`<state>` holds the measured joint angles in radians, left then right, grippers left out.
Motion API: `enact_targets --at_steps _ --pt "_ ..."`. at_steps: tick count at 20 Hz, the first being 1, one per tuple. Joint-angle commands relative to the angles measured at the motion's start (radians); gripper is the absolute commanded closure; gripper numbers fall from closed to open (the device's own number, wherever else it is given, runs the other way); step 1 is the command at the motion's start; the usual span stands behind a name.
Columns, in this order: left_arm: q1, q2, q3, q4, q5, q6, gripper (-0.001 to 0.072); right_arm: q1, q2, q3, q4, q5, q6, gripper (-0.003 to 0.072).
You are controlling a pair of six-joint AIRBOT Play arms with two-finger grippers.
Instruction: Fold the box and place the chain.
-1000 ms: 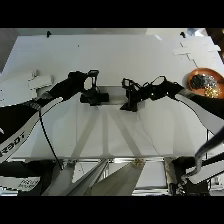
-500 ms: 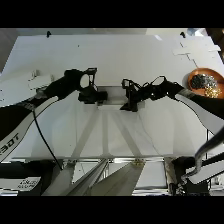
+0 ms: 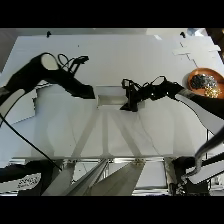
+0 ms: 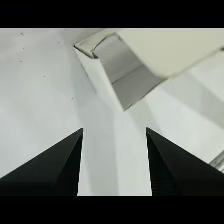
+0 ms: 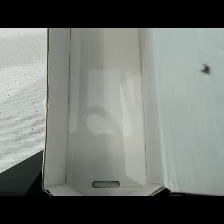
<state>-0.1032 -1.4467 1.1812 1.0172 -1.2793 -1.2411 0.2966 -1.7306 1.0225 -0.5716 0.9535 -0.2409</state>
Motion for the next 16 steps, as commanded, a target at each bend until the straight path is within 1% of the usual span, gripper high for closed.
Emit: enact_targets --at_steps 1,2,4,5,6,7,8,10,11,12,16 --pt "0.114 0.018 -0.082 -0.13 -0.029 0.43 0.0264 -0.001 0.0 0.0 0.0 0.0 0.0 0.0309" --pt "0.123 0.018 -0.122 -0.149 0.004 0.558 0.0264 -0.001 0.0 0.0 0.0 0.0 0.0 0.0309" --pt "0.118 0.018 -0.198 -0.182 0.101 0.884 0.0262 -0.001 0.0 0.0 0.0 0.0 0.0 0.0309" --pt "0.109 0.017 -0.23 -0.209 0.157 1.063 0.0232 -0.001 0.0 0.0 0.0 0.0 0.0 0.0309" --pt "0.101 0.015 -0.253 -0.241 0.199 1.221 0.0123 -0.001 0.0 0.0 0.0 0.0 0.0 0.0309" --pt "0.093 0.013 -0.27 -0.274 0.24 1.366 0.003 -0.001 0.0 0.0 0.0 0.0 0.0 0.0309" --pt "0.088 0.008 -0.275 -0.302 0.257 1.48 -0.0008 -0.001 0.0 0.0 0.0 0.0 0.0 0.0309" --pt "0.082 -0.01 -0.275 -0.344 0.273 1.64 -0.0006 -0.001 0.0 0.0 0.0 0.0 0.0 0.0309" --pt "0.084 -0.018 -0.275 -0.358 0.285 1.68 -0.0006 -0.001 0.0 0.0 0.0 0.0 0.0 0.0309" --pt "0.088 -0.029 -0.275 -0.366 0.297 1.704 -0.0006 -0.001 0.0 0.0 0.0 0.0 0.0 0.0309" --pt "0.115 -0.106 -0.275 -0.475 0.292 1.785 -0.0004 -0.001 0.0 0.0 0.0 0.0 0.0 0.0309"
